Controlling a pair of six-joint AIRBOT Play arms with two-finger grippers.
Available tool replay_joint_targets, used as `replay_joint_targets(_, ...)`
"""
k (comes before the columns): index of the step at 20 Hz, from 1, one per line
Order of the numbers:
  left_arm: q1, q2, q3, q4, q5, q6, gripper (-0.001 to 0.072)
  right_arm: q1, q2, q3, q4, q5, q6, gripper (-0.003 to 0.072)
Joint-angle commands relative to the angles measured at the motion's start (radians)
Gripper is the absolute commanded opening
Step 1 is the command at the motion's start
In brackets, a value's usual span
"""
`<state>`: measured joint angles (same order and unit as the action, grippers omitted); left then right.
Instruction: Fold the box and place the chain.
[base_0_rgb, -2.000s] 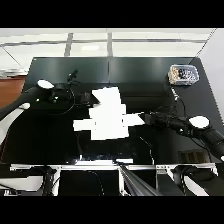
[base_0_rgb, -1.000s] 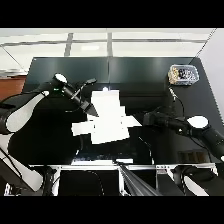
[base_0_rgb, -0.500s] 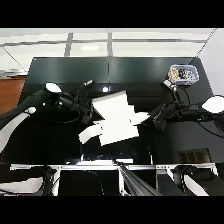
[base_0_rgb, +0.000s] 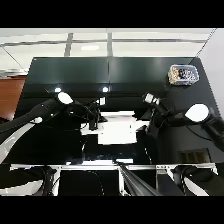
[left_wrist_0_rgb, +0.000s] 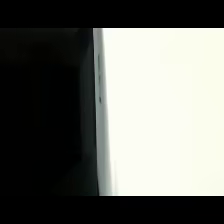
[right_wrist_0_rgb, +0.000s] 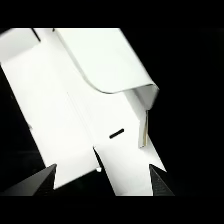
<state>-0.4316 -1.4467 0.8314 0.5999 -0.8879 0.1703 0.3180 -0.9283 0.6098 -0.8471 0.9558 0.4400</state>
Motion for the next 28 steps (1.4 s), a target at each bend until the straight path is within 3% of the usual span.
replay_joint_targets(1,-0.011,-0.017,0.004,0.023,0.093,0.043,0.0027,0.09,-0.015,-0.061,-0.067,-0.144,-0.151,0.0655)
replay_joint_targets(7,-0.012,-0.036,0.008,0.051,0.103,0.066,0.0027,0.16,-0.071,-0.089,-0.209,-0.174,-0.206,0.0654)
replay_joint_targets(12,-0.012,-0.037,0.007,0.051,0.12,0.065,0.0027,0.193,-0.114,-0.089,-0.149,-0.178,-0.245,0.0654)
replay_joint_targets(18,-0.013,-0.037,0.007,0.051,0.121,0.065,0.0028,0.278,-0.163,-0.089,-0.01,-0.311,-0.265,0.0654)
replay_joint_targets(22,-0.013,-0.037,0.007,0.051,0.121,0.065,0.0028,0.261,-0.134,-0.081,-0.05,-0.403,-0.265,0.0654)
replay_joint_targets(26,-0.013,-0.037,0.007,0.051,0.12,0.065,0.0028,0.202,-0.128,-0.012,-0.084,-0.364,-0.266,0.0654)
replay_joint_targets(28,-0.013,-0.037,0.007,0.051,0.121,0.065,0.0028,0.168,-0.129,0.017,-0.013,-0.346,-0.278,0.0654)
